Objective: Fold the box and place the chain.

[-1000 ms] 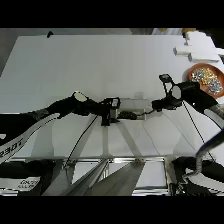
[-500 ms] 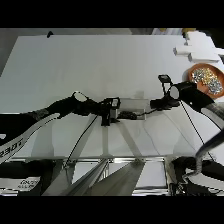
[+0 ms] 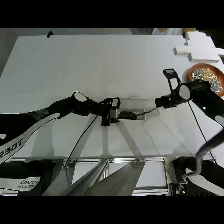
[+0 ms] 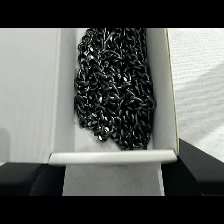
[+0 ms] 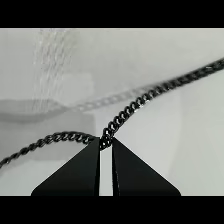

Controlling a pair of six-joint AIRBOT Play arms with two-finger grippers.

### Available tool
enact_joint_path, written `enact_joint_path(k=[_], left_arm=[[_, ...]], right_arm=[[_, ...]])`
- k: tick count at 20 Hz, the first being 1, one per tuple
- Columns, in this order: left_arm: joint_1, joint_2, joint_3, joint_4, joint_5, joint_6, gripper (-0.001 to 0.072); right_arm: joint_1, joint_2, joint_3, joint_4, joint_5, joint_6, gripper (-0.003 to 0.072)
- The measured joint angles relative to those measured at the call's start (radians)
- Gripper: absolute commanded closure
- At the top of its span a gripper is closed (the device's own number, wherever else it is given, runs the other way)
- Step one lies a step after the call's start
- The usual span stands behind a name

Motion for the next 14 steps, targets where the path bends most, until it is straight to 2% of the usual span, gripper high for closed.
enact_joint_path(k=[4,9,14], left_arm=[[0.000,0.000,0.000,0.000,0.000,0.000,0.0670],[0.000,0.000,0.000,0.000,0.000,0.000,0.0670],[0.000,0.000,0.000,0.000,0.000,0.000,0.0670]], right_arm=[[0.000,0.158,0.000,0.114,0.048,-0.076,0.0673],[0.012,0.312,0.000,0.428,0.065,-0.197,0.0673],[0.164,0.344,-0.007,0.561,-0.048,-0.243,0.0672]])
